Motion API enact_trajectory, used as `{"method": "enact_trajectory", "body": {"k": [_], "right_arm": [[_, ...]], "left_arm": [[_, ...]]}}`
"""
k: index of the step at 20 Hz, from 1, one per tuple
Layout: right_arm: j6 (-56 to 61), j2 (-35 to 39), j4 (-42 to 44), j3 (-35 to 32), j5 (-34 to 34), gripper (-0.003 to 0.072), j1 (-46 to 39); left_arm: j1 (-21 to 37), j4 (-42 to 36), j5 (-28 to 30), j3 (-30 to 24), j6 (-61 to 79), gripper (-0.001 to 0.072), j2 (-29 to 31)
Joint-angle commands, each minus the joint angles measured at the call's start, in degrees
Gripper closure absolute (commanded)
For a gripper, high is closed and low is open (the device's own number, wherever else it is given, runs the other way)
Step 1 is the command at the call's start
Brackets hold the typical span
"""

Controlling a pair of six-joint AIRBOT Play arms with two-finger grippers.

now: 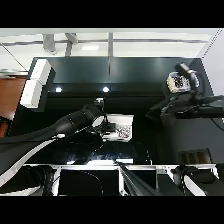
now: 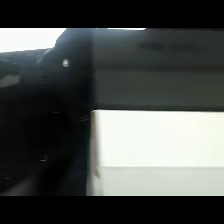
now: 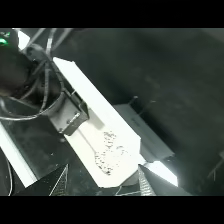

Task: Fold the box and place the chain.

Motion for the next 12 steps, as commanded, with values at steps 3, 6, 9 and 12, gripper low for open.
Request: {"method": "enact_trajectory", "body": {"k": [3, 6, 9, 12], "right_arm": [[0.61, 3.08, -0.24, 0.61, 2.97, 0.019, -6.23], [0.87, 3.08, -0.28, 0.59, 3.13, 0.0191, -6.47], [0.85, 3.08, -0.59, 0.59, 3.08, 0.0191, -6.47], [0.9, 3.08, -2.69, 0.55, 3.06, 0.019, -6.47]], "left_arm": [[0.02, -0.61, -6.6, 5.03, 6.27, 0.018, 0.79], [0.04, 2.95, -12.07, 6.03, 14.14, 0.018, 6.29], [2.69, 4.04, -16.65, 4.15, 22.69, 0.0186, 13.6], [11.34, 1.66, -15.87, -2.93, 31.54, 0.0206, 22.38]]}}
